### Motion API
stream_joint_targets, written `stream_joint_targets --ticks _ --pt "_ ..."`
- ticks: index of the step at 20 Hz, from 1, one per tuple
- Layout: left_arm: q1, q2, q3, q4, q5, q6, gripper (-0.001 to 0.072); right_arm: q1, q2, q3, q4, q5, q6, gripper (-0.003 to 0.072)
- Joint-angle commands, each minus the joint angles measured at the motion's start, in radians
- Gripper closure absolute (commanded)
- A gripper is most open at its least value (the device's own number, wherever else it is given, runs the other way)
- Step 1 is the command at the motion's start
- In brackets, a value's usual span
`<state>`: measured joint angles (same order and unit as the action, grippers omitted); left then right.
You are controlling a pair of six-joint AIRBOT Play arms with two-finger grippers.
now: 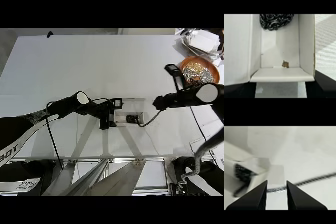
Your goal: Fold the box and place the chain.
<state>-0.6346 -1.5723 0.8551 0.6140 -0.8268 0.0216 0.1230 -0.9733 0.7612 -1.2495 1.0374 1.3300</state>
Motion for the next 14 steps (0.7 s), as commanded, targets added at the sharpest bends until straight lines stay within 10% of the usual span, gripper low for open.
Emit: stream_joint_targets --ticks 1,14 --pt "0.001 0.001 0.000 0.000 0.000 0.000 0.0385 -0.137 -0.050 0.001 -0.191 0.046 0.114 0.0413" --pt "0.001 0.001 0.000 0.000 0.000 0.000 0.0385 -0.118 -0.310 0.001 -0.179 -0.143 0.164 0.0409"
